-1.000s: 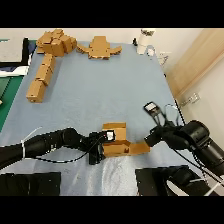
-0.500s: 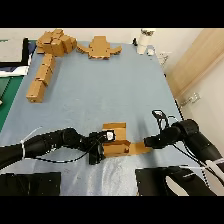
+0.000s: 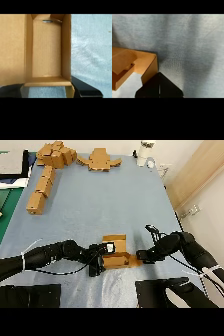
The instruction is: Fold the box.
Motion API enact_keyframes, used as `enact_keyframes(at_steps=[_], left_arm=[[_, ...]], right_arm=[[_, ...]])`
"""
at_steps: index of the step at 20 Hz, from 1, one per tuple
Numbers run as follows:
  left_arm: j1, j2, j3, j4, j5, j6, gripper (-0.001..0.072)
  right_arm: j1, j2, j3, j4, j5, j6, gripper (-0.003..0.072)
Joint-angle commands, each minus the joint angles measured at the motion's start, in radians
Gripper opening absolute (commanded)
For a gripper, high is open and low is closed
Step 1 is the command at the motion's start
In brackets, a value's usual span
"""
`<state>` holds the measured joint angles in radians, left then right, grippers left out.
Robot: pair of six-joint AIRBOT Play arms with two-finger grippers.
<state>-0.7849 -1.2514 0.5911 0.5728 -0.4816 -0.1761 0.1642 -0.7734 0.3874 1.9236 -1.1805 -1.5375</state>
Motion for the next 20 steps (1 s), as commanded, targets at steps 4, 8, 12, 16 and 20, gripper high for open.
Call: enact_keyframes(at_steps=[4, 8, 12, 16, 20], left_arm=[[0.001, 0.000, 0.000, 0.000, 0.000, 0.000, 0.0403], [0.001, 0.000, 0.000, 0.000, 0.000, 0.000, 0.0403], [0.001, 0.000, 0.000, 0.000, 0.000, 0.000, 0.0403], [0.001, 0.000, 0.000, 0.000, 0.000, 0.000, 0.0403], [0.001, 0.000, 0.000, 0.000, 0.000, 0.000, 0.0403]], right_arm=[[-0.001, -0.003, 0.000, -0.026, -0.005, -0.032, 0.0002], [-0.002, -0.026, -0.012, 0.005, -0.006, -0.034, 0.0002], [-0.002, -0.024, -0.012, 0.114, -0.009, -0.084, 0.0001], [-0.002, 0.047, -0.012, 0.115, -0.014, -0.083, 0.0002], [-0.002, 0.066, -0.013, 0.114, -0.025, -0.084, 0.0002]])
